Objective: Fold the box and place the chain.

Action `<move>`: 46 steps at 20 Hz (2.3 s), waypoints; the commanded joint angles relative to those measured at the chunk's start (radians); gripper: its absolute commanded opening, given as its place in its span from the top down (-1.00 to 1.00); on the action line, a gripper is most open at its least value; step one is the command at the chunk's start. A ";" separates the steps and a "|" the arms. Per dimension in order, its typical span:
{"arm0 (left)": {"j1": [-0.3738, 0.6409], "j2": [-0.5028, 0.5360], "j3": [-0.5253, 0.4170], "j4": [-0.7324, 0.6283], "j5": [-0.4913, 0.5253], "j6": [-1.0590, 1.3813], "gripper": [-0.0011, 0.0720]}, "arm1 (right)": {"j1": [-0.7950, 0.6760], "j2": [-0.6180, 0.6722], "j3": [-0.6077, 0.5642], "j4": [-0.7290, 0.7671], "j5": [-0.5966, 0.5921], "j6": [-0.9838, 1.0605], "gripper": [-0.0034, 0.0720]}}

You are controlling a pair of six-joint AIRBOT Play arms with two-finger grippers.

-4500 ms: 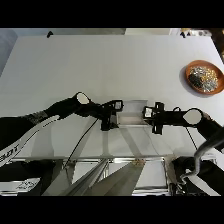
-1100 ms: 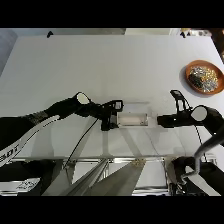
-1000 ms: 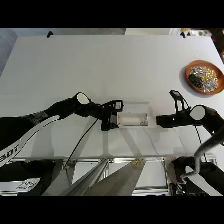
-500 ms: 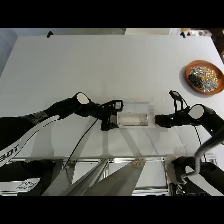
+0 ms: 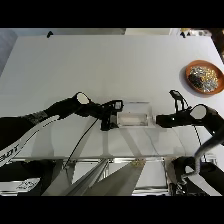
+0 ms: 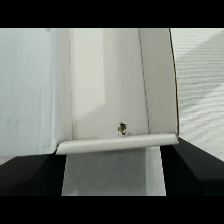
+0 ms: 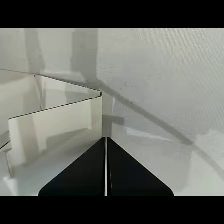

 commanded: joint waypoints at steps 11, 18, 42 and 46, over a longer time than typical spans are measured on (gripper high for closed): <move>-0.001 0.000 0.000 0.001 0.000 0.001 0.39 | 0.001 0.068 0.013 0.118 0.053 -0.078 0.39; -0.001 0.000 0.000 0.000 0.000 0.001 0.39 | 0.011 0.104 0.061 0.172 0.037 -0.078 0.27; -0.001 0.000 0.000 0.000 0.000 0.001 0.39 | 0.045 -0.033 0.114 -0.259 0.042 0.205 0.87; -0.001 0.000 0.000 0.000 0.000 0.001 0.39 | 0.046 -0.066 0.063 -0.068 -0.042 0.099 0.87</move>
